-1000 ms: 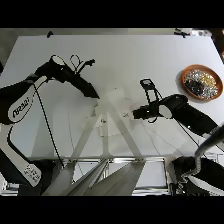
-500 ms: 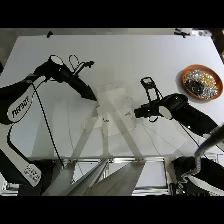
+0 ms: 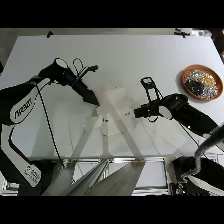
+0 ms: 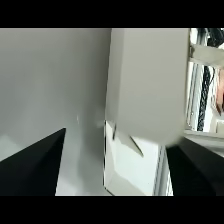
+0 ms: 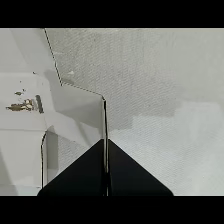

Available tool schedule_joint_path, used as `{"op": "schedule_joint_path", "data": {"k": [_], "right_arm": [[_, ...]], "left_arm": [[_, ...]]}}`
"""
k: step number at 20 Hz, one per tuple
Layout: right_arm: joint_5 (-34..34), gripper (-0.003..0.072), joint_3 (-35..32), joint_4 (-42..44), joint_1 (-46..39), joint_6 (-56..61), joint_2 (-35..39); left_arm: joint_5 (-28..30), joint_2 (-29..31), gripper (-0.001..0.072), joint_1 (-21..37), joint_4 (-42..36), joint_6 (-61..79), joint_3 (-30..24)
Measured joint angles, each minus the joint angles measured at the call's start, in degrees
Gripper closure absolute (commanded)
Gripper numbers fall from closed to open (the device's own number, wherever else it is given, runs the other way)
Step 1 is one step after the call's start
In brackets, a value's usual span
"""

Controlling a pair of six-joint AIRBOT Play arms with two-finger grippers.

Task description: Fold the box and place the chain.

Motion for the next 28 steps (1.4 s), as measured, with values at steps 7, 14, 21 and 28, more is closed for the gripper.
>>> {"op": "schedule_joint_path", "data": {"k": [7, 14, 21, 28], "right_arm": [[0.2, 0.0678, 0.0, 0.3, 0.0, 0.0, 0.0], [1.8, 0.0676, 1.0, 1.3, 0.0, -0.2, 0.7], [14.0, 0.0332, 3.3, -4.8, 0.0, -5.8, 15.8], [28.8, 0.0316, 3.6, -9.5, 0.0, -11.1, 32.4]], "left_arm": [[9.3, -0.3, 0.0642, -5.4, -1.1, 2.7, -2.0], [13.2, 0.4, 0.0712, -7.3, -0.9, 7.0, -2.1], [15.7, 5.6, 0.0714, -10.0, -0.6, 13.2, -2.1], [20.9, 12.7, 0.0712, -17.1, 0.9, 17.1, -7.6]]}}
